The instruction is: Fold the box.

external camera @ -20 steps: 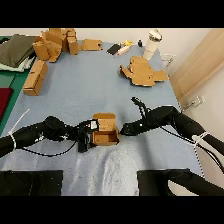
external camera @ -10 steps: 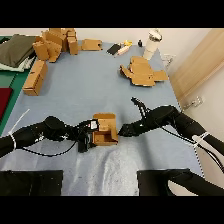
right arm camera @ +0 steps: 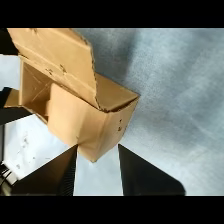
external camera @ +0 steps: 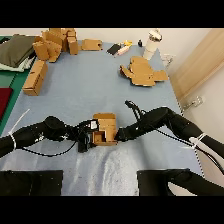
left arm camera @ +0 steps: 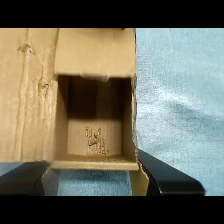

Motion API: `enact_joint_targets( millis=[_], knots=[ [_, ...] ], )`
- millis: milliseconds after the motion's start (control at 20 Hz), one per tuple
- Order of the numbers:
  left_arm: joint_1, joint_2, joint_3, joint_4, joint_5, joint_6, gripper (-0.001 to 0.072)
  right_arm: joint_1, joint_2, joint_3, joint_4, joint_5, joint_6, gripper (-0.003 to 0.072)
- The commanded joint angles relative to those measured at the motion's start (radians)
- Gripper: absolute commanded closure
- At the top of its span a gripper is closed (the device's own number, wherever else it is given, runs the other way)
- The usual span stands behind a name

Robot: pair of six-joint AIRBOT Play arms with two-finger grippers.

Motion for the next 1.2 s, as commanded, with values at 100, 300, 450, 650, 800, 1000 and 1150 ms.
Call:
enact_joint_targets(
  millis=[100, 300, 450, 650, 800, 1000, 1150],
  knots=[
    [0.001, 0.0, 0.001, 0.0, 0.0, 0.0, 0.0377, 0.183, -0.029, 0.089, -0.378, 0.086, 0.468, 0.0281],
    [0.001, 0.0, 0.0, 0.0, 0.0, 0.0, 0.0377, 0.333, -0.115, 0.224, -0.598, 0.023, 0.751, 0.0281],
    [0.001, 0.0, 0.0, 0.0, 0.0, 0.0, 0.0377, 0.404, -0.208, 0.32, -0.681, -0.121, 0.877, 0.0281],
    [0.001, 0.0, 0.0, 0.0, 0.0, 0.0, 0.0377, 0.458, -0.282, 0.357, -0.7, -0.157, 0.98, 0.0284],
    [0.001, 0.0, 0.0, 0.0, 0.0, 0.0, 0.0377, 0.459, -0.309, 0.357, -0.728, -0.168, 1.021, 0.0407],
    [0.001, 0.0, 0.0, 0.0, 0.0, 0.0, 0.0377, 0.459, -0.312, 0.359, -0.739, -0.164, 1.028, 0.0618],
    [0.001, 0.0, 0.001, 0.0, 0.0, 0.0, 0.0377, 0.46, -0.311, 0.359, -0.726, -0.162, 1.028, 0.0682]
  ],
)
